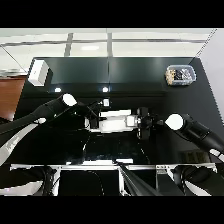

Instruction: Fold the box and place the chain.

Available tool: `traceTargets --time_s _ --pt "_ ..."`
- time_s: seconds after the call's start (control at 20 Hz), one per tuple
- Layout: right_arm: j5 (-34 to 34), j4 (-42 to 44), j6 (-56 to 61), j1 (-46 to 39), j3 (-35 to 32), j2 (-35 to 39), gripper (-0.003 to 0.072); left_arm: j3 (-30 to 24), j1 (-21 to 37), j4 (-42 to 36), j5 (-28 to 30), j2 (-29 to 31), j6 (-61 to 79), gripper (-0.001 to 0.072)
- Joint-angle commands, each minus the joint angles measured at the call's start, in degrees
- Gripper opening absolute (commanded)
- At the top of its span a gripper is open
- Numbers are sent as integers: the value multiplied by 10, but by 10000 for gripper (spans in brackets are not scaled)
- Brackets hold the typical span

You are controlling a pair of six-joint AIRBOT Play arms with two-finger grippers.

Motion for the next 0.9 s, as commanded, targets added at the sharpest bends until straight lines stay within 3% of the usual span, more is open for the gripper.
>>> traceTargets --time_s 0.0,0.3,0.5,0.85 --pt "-22 54 0 -23 2 2 697 0 0 0 -1 0 0 24" --pt "-22 108 -30 -50 2 0 697 0 0 0 -1 0 0 24" --pt "50 214 -140 -80 2 -33 697 0 0 0 -1 0 0 24" --pt "66 226 -183 -76 2 -87 697 1 -1 11 -14 0 -65 24"
